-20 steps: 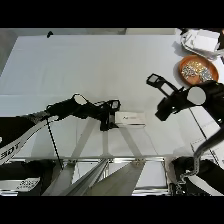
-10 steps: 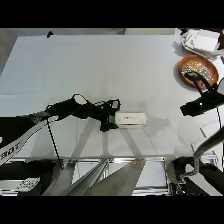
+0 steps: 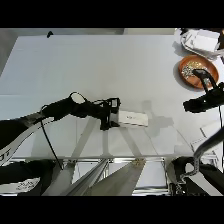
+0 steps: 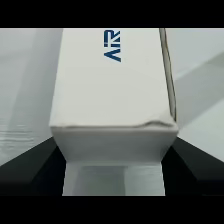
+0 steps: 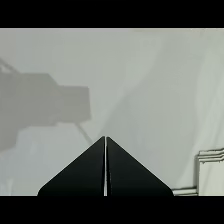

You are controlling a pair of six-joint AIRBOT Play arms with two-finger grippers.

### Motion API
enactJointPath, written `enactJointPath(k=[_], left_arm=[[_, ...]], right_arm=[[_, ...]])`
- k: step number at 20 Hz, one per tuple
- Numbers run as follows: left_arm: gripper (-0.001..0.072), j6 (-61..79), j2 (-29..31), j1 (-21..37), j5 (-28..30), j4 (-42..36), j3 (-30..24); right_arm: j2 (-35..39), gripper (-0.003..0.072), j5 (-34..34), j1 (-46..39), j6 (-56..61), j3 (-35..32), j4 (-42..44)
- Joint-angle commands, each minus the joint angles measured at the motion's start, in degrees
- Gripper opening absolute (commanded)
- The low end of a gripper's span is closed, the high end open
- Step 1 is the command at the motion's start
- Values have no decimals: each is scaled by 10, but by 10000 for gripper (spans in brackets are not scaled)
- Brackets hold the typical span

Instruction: Fold the box and place the chain.

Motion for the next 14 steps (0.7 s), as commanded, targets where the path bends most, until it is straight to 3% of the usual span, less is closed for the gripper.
enactJointPath(k=[1, 7, 11, 14], left_arm=[[2, -76, 66, 13, 104, 0, 0], [1, -193, 149, 146, 133, 37, 0], [0, -406, 173, 261, 131, 265, -2], [-1, -527, 195, 347, 90, 410, -6]], right_arm=[[-2, 13, -17, -1, -2, 0, 4], [-2, 13, -22, -1, -2, 0, 4], [-2, 13, -21, -1, -2, 0, 3], [-2, 13, -21, -1, -2, 0, 4]])
